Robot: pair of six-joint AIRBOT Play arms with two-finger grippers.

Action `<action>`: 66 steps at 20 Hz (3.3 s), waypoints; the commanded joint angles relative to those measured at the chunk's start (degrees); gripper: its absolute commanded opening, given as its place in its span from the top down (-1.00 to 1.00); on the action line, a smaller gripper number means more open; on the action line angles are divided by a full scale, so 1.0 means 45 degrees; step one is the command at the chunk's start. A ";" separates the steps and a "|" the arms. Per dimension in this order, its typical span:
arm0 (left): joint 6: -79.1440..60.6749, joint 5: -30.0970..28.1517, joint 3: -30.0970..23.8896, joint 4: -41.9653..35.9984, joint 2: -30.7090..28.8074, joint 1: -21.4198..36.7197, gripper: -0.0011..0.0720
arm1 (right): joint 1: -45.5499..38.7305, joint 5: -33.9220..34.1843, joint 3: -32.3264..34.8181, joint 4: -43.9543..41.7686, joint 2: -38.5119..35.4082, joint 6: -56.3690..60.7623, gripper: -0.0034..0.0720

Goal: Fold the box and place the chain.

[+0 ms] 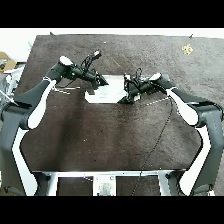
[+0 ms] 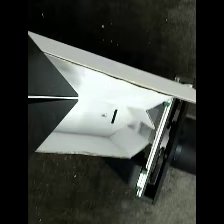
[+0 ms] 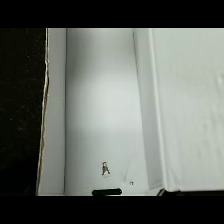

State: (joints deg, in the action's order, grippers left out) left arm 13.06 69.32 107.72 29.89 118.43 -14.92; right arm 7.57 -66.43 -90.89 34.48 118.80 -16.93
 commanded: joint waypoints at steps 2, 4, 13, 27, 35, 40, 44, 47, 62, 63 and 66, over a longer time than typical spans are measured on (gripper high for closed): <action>0.0005 -0.1229 -0.0121 0.0131 0.0010 0.0000 0.94 | -0.0005 -0.0005 0.0000 0.0000 0.0005 0.0000 -0.26; 0.0000 -0.1481 -0.0316 0.0146 0.0126 0.0000 0.94 | -0.0005 -0.0005 0.0000 0.0000 0.0005 0.0000 -0.26; -0.0010 -0.2074 -0.1447 0.0602 0.0180 -0.0010 0.94 | -0.0005 -0.0005 0.0000 0.0000 0.0005 0.0000 -0.26; -0.0010 -0.1622 -0.0714 0.0627 -0.1360 0.0223 0.95 | 0.0000 -0.0010 0.0000 0.0000 0.0005 0.0000 -0.26; -0.0345 0.2720 -0.1073 0.4396 -0.2968 0.1093 -0.42 | -0.0005 -0.0005 0.0000 0.0005 0.0005 0.0000 -0.26; -0.2633 -0.0607 -0.3687 0.4634 -0.2880 0.0573 -0.72 | 0.0005 -0.0005 0.0000 0.0000 0.0005 0.0000 -0.26; -0.3089 -0.2283 -0.4609 0.4629 -0.2871 -0.0068 -0.71 | 0.0005 -0.0005 0.0000 0.0000 0.0010 0.0000 -0.26; -0.3157 -0.2443 -0.4619 0.4600 -0.2715 -0.0219 -0.71 | 0.0010 -0.0005 0.0000 0.0000 0.0005 0.0000 -0.26; -0.3113 -0.2871 -0.4629 0.4172 -0.2531 -0.0219 -0.29 | 0.0010 -0.0005 0.0000 0.0000 0.0005 -0.0005 -0.26; -0.3109 -0.2807 -0.4629 0.4095 -0.2531 -0.0219 -0.03 | 0.0010 -0.0005 0.0000 0.0000 0.0005 0.0000 -0.26; -0.3104 -0.2769 -0.4629 0.3823 -0.2531 -0.0219 0.03 | 0.0010 -0.0005 0.0000 0.0000 0.0010 0.0000 -0.26</action>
State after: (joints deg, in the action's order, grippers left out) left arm -0.97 56.40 86.89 48.27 107.02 -15.94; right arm 7.57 -66.43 -90.87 34.50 118.80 -16.95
